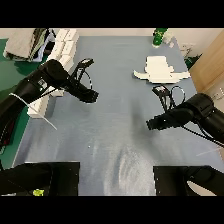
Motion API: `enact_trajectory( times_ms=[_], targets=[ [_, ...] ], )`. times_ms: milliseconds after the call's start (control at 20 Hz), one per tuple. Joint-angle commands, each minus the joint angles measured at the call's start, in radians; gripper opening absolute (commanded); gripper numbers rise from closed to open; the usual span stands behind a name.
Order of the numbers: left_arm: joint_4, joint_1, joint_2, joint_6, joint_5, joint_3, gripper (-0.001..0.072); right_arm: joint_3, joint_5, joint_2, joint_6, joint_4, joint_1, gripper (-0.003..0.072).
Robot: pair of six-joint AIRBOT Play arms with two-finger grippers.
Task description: Fold the box.
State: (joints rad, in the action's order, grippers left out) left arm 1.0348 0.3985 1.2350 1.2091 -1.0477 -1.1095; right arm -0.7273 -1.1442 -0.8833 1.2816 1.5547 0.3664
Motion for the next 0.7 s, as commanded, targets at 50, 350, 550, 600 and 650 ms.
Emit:
enact_trajectory(
  times_ms=[50,350,550,600,650],
  targets=[
    [0.0,0.0,0.0,0.0,0.0,-0.001,0.0013,-0.001,0.097,-0.016,-0.109,0.262,0.001,0.0018],
    [0.0,0.0,0.0,0.0,0.0,-0.001,0.0013,-0.322,0.007,-0.242,-0.088,0.272,-0.222,0.0242],
    [0.0,0.0,0.0,0.0,0.0,-0.001,0.0013,-0.778,-0.061,-0.572,0.02,0.277,-0.592,0.032],
    [0.0,0.0,0.0,0.0,0.0,-0.001,0.0013,-0.879,-0.051,-0.66,0.02,0.306,-0.679,0.032],
    [0.0,0.0,0.0,0.0,0.0,-0.001,0.0013,-0.966,-0.06,-0.745,0.036,0.359,-0.75,0.032]
  ],
)
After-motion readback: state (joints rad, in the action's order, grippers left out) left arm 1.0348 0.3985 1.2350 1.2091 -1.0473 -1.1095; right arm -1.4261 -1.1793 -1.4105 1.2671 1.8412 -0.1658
